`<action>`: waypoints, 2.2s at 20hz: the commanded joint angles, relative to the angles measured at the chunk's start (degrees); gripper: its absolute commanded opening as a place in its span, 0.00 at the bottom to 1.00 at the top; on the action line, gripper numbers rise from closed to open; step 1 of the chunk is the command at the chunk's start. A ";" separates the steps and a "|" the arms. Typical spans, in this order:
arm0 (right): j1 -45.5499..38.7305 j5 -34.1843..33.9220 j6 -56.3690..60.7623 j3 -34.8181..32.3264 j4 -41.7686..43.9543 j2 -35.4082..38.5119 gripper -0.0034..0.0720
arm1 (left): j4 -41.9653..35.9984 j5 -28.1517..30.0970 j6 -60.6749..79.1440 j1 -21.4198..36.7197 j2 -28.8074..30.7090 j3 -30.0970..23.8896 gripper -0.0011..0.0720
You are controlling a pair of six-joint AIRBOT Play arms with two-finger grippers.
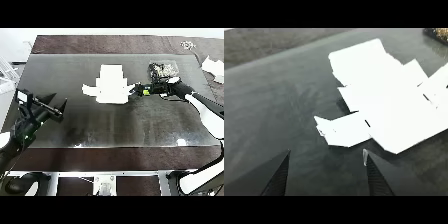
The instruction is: Fold the box and place the chain.
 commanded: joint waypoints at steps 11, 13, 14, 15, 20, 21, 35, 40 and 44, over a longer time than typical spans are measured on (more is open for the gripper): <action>0.09 2.14 -3.37 -0.50 -0.11 0.00 0.06 | -6.51 -6.84 -4.85 0.04 -43.47 30.84 0.74; 0.09 2.91 -3.85 0.11 -1.51 0.00 0.06 | -6.01 -13.33 -5.27 0.04 -43.63 30.82 0.74; 0.09 3.06 -3.82 0.42 -2.08 0.00 0.06 | -5.49 -14.91 -5.77 0.04 -43.65 31.71 0.74; 0.04 3.06 -3.78 0.63 -2.01 0.00 0.06 | -3.13 -14.75 -7.32 0.04 -43.71 32.87 0.74; -0.15 2.97 -3.10 1.01 -1.97 0.00 0.06 | 12.37 -20.22 -23.80 0.04 -54.84 46.53 0.74; -0.15 2.91 -2.97 1.01 -1.95 0.00 0.06 | 14.97 -23.58 -27.50 0.04 -58.42 49.86 0.74; 0.92 1.09 1.31 0.98 -1.66 0.00 0.06 | 20.31 -28.17 -36.04 0.04 -72.91 64.28 0.74; 0.92 1.29 1.33 1.01 -1.57 0.00 0.06 | 20.85 -32.11 -39.32 0.02 -77.48 69.11 0.74; 0.92 1.75 1.31 1.01 -1.57 0.00 0.06 | 21.94 -34.25 -42.21 0.02 -80.76 72.37 0.74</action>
